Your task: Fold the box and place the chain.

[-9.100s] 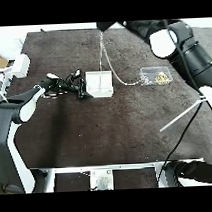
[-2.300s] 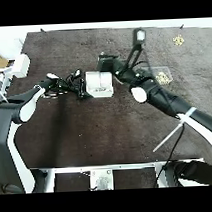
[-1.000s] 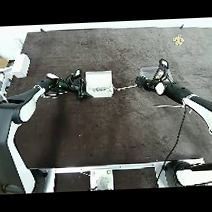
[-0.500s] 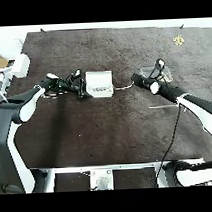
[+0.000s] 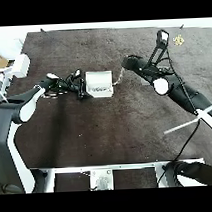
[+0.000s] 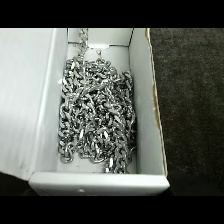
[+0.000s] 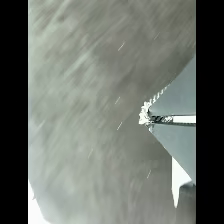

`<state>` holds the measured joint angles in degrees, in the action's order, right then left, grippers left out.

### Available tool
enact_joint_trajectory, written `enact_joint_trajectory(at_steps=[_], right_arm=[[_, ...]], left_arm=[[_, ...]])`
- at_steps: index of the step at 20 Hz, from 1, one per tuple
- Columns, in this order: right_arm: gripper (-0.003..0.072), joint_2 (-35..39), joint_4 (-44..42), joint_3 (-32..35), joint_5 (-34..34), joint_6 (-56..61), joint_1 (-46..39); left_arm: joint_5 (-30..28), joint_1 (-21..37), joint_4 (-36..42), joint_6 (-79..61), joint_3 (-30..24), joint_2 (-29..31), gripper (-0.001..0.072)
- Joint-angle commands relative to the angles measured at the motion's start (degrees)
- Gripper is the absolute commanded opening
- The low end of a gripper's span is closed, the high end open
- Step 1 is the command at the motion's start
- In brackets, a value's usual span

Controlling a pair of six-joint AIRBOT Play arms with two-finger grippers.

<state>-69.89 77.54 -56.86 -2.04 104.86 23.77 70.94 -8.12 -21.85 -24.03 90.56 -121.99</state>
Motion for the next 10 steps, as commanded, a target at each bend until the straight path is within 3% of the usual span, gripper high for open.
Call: enact_joint_trajectory(at_steps=[1, 5, 10], right_arm=[[0.0005, 2.4, 0.7, -1.5, 5.2, -0.8, 5.6], [0.0005, 1.6, 0.7, -3.2, 10.3, -0.8, 10.0], [0.0006, -4.0, 0.4, -3.4, 9.1, -0.5, 10.8]], left_arm=[[0.0, 0.0, 0.0, 0.0, 0.0, 0.0, 0.0346], [0.0, 0.0, 0.0, 0.0, 0.0, 0.0, 0.0346], [0.0, 0.0, 0.0, 0.0, 0.0, 0.0, 0.0346]])
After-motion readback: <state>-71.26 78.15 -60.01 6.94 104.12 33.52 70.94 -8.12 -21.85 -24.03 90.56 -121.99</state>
